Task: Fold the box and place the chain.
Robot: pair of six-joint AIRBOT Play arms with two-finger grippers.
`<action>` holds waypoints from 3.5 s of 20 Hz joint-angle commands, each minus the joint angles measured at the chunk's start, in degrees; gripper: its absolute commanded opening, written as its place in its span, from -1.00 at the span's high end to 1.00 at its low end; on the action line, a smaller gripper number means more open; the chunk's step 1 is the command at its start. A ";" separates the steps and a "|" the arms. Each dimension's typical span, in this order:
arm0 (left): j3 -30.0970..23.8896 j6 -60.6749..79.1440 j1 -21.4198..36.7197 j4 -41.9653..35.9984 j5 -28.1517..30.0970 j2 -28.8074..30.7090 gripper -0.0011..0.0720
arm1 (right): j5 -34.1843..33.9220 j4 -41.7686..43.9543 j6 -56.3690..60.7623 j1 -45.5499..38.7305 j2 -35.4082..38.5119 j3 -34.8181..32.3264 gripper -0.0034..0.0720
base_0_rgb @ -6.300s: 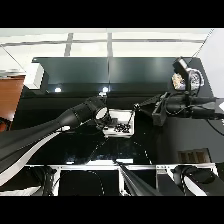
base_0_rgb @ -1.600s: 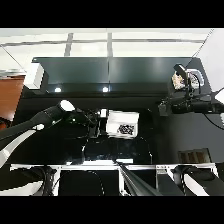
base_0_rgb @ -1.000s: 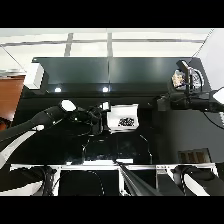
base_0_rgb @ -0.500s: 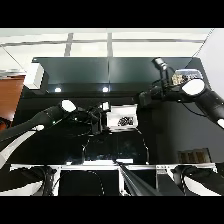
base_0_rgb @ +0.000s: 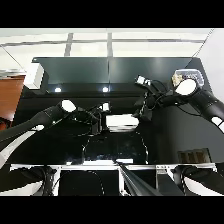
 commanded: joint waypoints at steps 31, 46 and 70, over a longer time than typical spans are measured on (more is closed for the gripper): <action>0.00 -0.02 0.00 0.15 0.00 -0.04 -0.16 | 0.81 -0.33 -5.68 2.73 -0.94 -1.64 0.10; 0.00 -0.02 0.00 0.15 -0.02 -0.04 -0.17 | -0.44 0.33 -5.66 2.73 -0.92 -3.41 0.10; 0.00 -0.04 0.00 0.15 -0.02 -0.04 -0.17 | -2.60 -1.66 -6.34 5.62 -0.94 -2.29 0.37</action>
